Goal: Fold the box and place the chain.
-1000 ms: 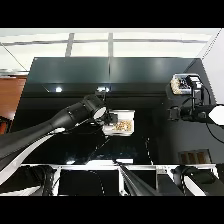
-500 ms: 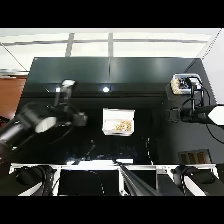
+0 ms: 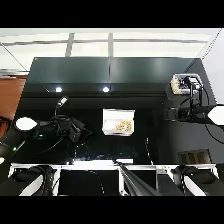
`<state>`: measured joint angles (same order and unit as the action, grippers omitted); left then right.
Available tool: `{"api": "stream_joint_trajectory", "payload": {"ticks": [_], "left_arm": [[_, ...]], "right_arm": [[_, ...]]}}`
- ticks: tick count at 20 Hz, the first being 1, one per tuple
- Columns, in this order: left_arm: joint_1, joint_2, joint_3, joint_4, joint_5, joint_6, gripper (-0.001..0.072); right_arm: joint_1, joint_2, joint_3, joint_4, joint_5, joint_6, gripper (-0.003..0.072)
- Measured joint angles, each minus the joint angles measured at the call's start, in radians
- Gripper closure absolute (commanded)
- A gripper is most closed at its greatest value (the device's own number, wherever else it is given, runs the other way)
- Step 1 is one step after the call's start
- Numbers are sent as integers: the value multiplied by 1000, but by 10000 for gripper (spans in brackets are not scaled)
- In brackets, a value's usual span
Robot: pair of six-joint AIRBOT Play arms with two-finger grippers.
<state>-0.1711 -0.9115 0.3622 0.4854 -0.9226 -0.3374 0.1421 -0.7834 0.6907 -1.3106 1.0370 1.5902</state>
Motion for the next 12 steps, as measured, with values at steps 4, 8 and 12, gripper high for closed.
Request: {"api": "stream_joint_trajectory", "payload": {"ticks": [4, 8, 12], "left_arm": [[-103, -98, 70, 3, 66, 379, -5], [-206, -234, 180, 116, 103, 509, -5], [-244, -359, 258, 156, 112, 551, -5]], "right_arm": [[3, 0, 0, 19, 9, 0, 392], [3, 0, 0, 24, 20, 0, 393], [3, 0, 0, 27, 27, 0, 393]]}}
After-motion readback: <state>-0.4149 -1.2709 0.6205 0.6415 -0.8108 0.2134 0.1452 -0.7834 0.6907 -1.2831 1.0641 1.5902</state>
